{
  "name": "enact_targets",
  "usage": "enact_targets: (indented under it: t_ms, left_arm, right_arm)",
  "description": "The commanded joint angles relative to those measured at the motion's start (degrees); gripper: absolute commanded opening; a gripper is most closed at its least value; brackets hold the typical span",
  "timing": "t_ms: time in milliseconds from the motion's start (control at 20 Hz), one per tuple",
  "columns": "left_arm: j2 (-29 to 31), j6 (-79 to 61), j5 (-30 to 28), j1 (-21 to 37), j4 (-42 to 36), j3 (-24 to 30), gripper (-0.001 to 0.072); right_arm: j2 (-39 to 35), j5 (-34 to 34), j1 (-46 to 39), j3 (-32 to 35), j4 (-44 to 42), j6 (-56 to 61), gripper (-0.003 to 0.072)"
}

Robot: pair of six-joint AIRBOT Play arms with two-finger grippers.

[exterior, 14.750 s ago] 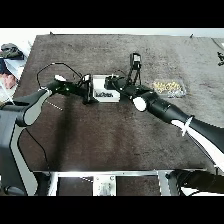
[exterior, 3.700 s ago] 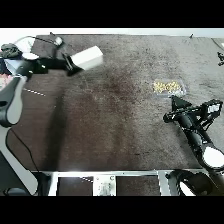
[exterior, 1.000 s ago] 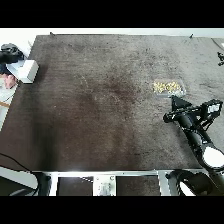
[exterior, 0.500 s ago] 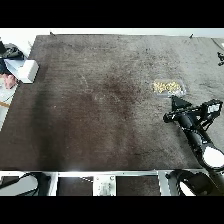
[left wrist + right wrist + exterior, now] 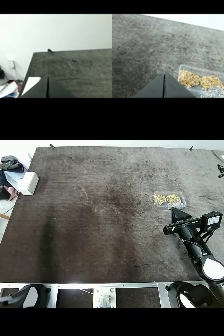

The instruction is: Fold the box and place the chain.

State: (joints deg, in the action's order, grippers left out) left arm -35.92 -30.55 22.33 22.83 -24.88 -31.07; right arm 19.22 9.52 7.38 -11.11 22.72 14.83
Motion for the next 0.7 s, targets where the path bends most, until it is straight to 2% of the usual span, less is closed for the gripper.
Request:
enact_targets:
  t_ms: [0,100,200,350,500,650]
  left_arm:
    - [11.37,-4.42,-3.43,-0.31,-7.19,8.13,0.0005]
    - [14.71,-4.24,-7.61,-0.31,-7.06,9.62,0.0005]
    - [16.35,-2.14,-7.96,-0.96,-7.1,10.54,0.0005]
    - [16.44,-3.1,-8.76,-9.38,-6.84,10.64,0.0004]
    - [16.44,-5.03,-14.12,-18.58,-6.82,10.67,0.0005]
    - [16.44,-7.02,-16.68,-22.08,-6.86,10.67,0.0005]
  right_arm:
    - [-0.07,0.0,0.04,0.02,0.0,0.02,-0.0017]
    - [-0.04,0.0,0.04,0.02,0.0,0.0,-0.0017]
    - [-0.04,0.0,0.04,0.02,0.0,0.0,-0.0017]
    - [-0.04,-0.02,0.04,0.02,0.0,0.02,-0.0017]
    - [-0.04,0.0,0.04,0.02,0.0,0.02,-0.0017]
    - [-0.04,0.0,0.04,0.02,0.0,0.0,-0.0017]
